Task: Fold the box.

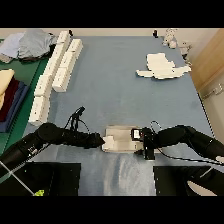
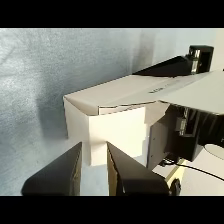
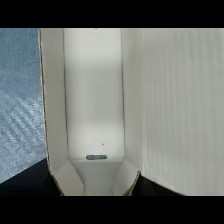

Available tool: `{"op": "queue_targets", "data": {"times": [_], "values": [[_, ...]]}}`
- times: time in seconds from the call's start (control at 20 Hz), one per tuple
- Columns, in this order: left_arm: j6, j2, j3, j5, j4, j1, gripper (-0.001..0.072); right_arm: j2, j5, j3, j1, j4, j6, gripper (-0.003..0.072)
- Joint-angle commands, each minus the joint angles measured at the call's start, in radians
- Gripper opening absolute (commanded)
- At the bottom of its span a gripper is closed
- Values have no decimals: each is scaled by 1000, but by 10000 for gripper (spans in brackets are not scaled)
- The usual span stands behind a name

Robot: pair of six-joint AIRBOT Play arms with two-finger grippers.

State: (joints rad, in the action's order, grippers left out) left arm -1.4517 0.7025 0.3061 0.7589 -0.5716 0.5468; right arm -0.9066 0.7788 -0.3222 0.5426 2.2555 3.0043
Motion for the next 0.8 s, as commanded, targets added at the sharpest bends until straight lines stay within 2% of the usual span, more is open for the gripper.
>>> {"op": "queue_targets", "data": {"times": [0.0, 0.05, 0.25, 0.35, 0.5, 0.55, 0.75], "values": [[-3, 1, 1, -18, 17, 2, 230, 0, 0, -1, 0, 0, 0, 490], [6, 0, 2, -29, 19, 2, 292, 0, 0, -1, 0, 0, 0, 490], [-85, 3, 23, -19, -10, 46, 305, 0, 0, -1, 0, 0, 0, 490], [-242, 3, 61, -37, -145, 112, 304, 0, 0, -1, 0, 0, 0, 491], [-614, 16, 134, -31, -452, 224, 304, 0, 0, -1, 0, 0, 0, 490], [-674, 34, 160, -14, -510, 262, 304, 0, 0, -1, 0, 0, 0, 490], [-799, 167, 249, 12, -593, 380, 305, 0, 0, -1, 0, 0, 0, 490]]}}
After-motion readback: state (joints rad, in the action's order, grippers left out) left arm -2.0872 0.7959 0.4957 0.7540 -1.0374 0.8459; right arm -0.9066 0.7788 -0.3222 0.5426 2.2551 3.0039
